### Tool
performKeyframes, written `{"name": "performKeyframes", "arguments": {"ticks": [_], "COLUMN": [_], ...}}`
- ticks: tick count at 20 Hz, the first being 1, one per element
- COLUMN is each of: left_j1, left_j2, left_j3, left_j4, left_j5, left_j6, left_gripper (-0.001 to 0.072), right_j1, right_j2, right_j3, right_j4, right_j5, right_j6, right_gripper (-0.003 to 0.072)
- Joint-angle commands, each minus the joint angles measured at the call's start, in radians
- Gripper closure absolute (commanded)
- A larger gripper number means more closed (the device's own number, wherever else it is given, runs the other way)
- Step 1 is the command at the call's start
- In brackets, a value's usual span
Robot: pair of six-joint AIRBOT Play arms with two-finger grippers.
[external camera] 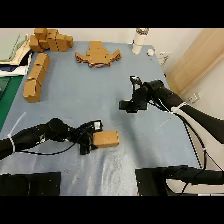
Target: Fold the box.
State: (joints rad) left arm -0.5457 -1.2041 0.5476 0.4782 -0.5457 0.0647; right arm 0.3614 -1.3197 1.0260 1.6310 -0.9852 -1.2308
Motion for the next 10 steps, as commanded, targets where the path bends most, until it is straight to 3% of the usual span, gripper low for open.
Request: {"name": "performKeyframes", "arguments": {"ticks": [1,3,7,10], "left_j1": [0.059,0.164,0.477,0.740], "left_j2": [0.060,0.121,0.237,0.286], "left_j3": [0.002,0.002,0.002,0.002], "left_j4": [0.060,0.230,0.700,0.807], "left_j5": [0.098,0.105,-0.031,-0.074], "left_j6": [-0.204,-0.438,-0.898,-1.043], "left_gripper": [0.0183,0.0183,0.0183,0.0183], "right_j1": [0.000,0.000,0.000,0.000], "right_j2": [-0.014,-0.014,-0.014,-0.014], "right_j3": [0.015,0.015,0.015,0.015], "right_j4": [0.007,0.008,0.007,0.007], "right_j5": [-0.004,-0.004,-0.004,-0.004], "right_j6": [0.000,0.000,0.000,0.000], "right_gripper": [0.0683,0.0683,0.0683,0.0683]}}
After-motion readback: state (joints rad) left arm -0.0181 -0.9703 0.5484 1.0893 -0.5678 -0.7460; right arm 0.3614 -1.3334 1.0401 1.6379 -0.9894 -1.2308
